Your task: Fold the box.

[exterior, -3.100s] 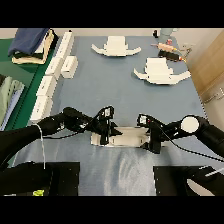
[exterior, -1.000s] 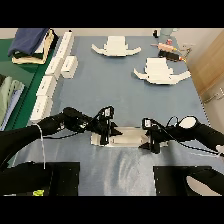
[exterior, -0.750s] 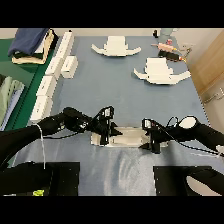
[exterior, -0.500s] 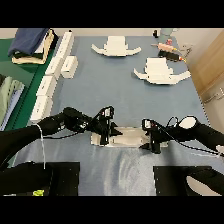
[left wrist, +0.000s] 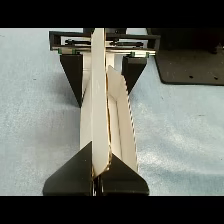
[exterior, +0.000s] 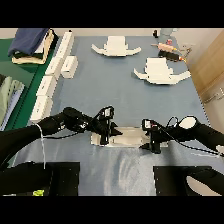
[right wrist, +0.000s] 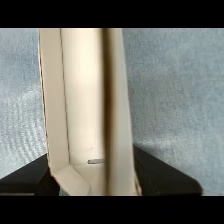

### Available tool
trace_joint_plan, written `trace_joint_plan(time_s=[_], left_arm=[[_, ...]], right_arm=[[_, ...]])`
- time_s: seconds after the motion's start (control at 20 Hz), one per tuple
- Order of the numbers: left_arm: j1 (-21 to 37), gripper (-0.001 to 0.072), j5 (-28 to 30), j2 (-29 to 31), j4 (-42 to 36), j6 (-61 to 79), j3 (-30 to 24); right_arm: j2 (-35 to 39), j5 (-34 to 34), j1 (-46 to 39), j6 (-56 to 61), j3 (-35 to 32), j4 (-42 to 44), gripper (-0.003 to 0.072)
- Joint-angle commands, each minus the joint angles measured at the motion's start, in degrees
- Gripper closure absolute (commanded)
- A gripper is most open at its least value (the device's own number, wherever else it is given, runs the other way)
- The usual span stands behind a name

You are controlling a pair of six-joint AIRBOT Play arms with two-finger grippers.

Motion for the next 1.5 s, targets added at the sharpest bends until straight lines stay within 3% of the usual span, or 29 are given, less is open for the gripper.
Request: trace_joint_plan(time_s=[0.0, 0.55, 0.6, 0.65, 0.7, 0.95, 1.15, 1.35, 1.4, 1.45], left_arm=[[0.0, 0.0695, -0.3, 0.0, 0.0, 0.0, 0.0], [0.0, 0.0692, 0.7, 0.0, -0.3, -0.2, 0.0], [0.0, 0.0626, 1.0, 0.0, -0.4, -1.3, 0.0], [0.0, 0.0347, 1.9, 0.0, -0.4, -2.3, 0.0], [0.1, 0.0257, 2.9, 0.0, -0.4, -5.2, 0.0], [0.1, 0.0255, 3.7, 2.6, 4.0, -13.2, 0.0], [0.1, 0.0256, 0.4, 11.6, 26.6, -37.2, 0.0], [0.1, 0.0259, -7.0, 24.2, 49.2, -67.4, 0.0], [0.1, 0.0351, -8.3, 27.3, 51.0, -75.1, 0.0], [0.0, 0.0661, -9.5, 29.7, 51.0, -80.3, 0.1]], right_arm=[[0.0, 0.0, 0.0, 0.0, 0.0, 0.0, 0.0168], [0.0, 0.0, 0.0, 0.0, 0.0, 0.0, 0.0168], [0.0, 0.0, 0.0, 0.0, 0.0, 0.0, 0.0168], [0.0, 0.0, 0.0, 0.0, 0.0, 0.0, 0.0168], [0.0, 0.0, 0.0, 0.0, 0.0, 0.0, 0.0168], [0.0, 0.0, 0.0, 0.0, 0.0, 0.0, 0.0168], [0.0, 0.0, 0.0, 0.0, 0.0, 0.0, 0.0168], [0.0, 0.0, 0.0, 0.0, 0.0, 0.0, 0.0168], [0.0, 0.0, 0.0, 0.0, 0.0, 0.0, 0.0168], [0.0, 0.0, 0.0, 0.0, 0.0, 0.0, 0.0168]])
